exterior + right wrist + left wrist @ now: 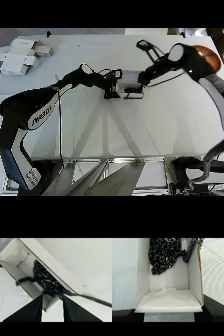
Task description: Fold the box and place the chain.
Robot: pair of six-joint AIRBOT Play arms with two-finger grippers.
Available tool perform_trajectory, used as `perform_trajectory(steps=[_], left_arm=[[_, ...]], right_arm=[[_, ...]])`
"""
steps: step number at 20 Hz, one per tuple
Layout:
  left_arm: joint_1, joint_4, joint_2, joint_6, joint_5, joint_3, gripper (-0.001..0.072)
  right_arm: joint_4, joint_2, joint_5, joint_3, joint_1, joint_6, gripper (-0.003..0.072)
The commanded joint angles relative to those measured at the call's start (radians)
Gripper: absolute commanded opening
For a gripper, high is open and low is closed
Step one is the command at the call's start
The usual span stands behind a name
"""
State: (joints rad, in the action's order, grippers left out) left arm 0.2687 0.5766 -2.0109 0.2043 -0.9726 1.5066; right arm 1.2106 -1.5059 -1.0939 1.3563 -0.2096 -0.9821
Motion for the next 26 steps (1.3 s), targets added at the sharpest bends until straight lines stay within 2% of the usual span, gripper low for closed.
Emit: perform_trajectory(steps=[1, 4, 8, 11, 12, 16, 21, 26], left_arm=[[0.000, 0.000, 0.000, 0.000, 0.000, 0.001, 0.0421], [0.000, 0.000, 0.000, 0.000, 0.000, 0.001, 0.0421], [0.000, 0.000, 0.000, 0.000, 0.000, 0.001, 0.0421], [0.000, 0.000, 0.000, 0.000, 0.000, 0.001, 0.0421], [0.000, 0.000, 0.000, 0.000, 0.000, 0.001, 0.0421], [0.000, 0.000, 0.000, 0.000, 0.000, 0.001, 0.0421], [0.000, 0.000, 0.000, 0.000, 0.000, 0.001, 0.0421], [0.000, 0.000, 0.000, 0.000, 0.000, 0.001, 0.0421]], right_arm=[[0.010, 0.023, -0.033, 0.000, 0.100, 0.075, 0.0275], [0.087, 0.019, -0.011, 0.000, 0.193, 0.043, 0.0275], [0.235, -0.021, 0.020, 0.000, 0.279, -0.198, 0.0276], [0.374, -0.093, 0.023, 0.000, 0.274, -0.363, 0.0389], [0.399, -0.121, 0.034, 0.000, 0.269, -0.402, 0.0406], [0.434, -0.215, 0.110, 0.000, 0.237, -0.493, 0.0407], [0.434, -0.236, 0.278, 0.000, 0.179, -0.566, 0.0407], [0.454, -0.264, 0.240, 0.001, 0.163, -0.566, 0.0406]])
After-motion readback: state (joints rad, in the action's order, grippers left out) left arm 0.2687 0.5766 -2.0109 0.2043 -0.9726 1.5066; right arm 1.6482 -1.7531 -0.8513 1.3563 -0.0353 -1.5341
